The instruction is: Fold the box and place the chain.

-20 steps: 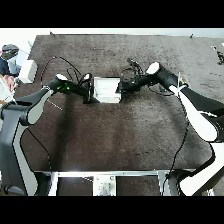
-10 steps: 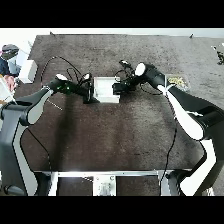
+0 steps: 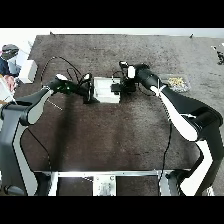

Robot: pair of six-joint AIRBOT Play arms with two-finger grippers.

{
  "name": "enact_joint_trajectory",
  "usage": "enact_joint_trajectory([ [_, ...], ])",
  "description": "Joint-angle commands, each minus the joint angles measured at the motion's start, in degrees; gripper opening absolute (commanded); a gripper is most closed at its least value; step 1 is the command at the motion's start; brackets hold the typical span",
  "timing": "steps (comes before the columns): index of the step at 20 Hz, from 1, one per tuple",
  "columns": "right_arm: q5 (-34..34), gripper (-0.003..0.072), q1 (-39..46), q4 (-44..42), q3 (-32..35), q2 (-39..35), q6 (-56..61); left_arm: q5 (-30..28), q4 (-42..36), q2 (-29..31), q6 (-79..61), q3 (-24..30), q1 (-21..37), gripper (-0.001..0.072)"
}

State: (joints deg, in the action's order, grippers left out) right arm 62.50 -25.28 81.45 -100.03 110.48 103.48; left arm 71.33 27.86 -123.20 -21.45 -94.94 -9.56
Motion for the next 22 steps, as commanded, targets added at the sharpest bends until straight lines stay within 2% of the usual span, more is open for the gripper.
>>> enact_joint_trajectory([
  [1, 1.3, 0.0366, -2.4, 3.6, -3.1, 1.6, 3.6, 0.0, 0.0, 0.0, 0.0, 0.0, 0.0, 0.0394],
  [2, 2.8, 0.0334, -2.8, 4.1, -4.5, 2.7, 3.9, 0.0, 0.0, 0.0, 0.0, 0.0, 0.0, 0.0395],
  [4, 6.6, 0.0334, -3.0, 5.8, -6.5, 4.2, 7.5, 0.0, 0.0, 0.0, 0.0, 0.0, 0.0, 0.0394],
  [12, 7.2, 0.0334, -3.0, 9.7, -6.5, 4.7, 13.9, 0.0, 0.0, 0.0, 0.0, 0.0, 0.0, 0.0394],
  [22, 7.8, 0.0332, -4.3, 12.7, -6.5, 6.6, 16.2, 0.0, 0.0, 0.0, 0.0, 0.0, 0.0, 0.0394],
])
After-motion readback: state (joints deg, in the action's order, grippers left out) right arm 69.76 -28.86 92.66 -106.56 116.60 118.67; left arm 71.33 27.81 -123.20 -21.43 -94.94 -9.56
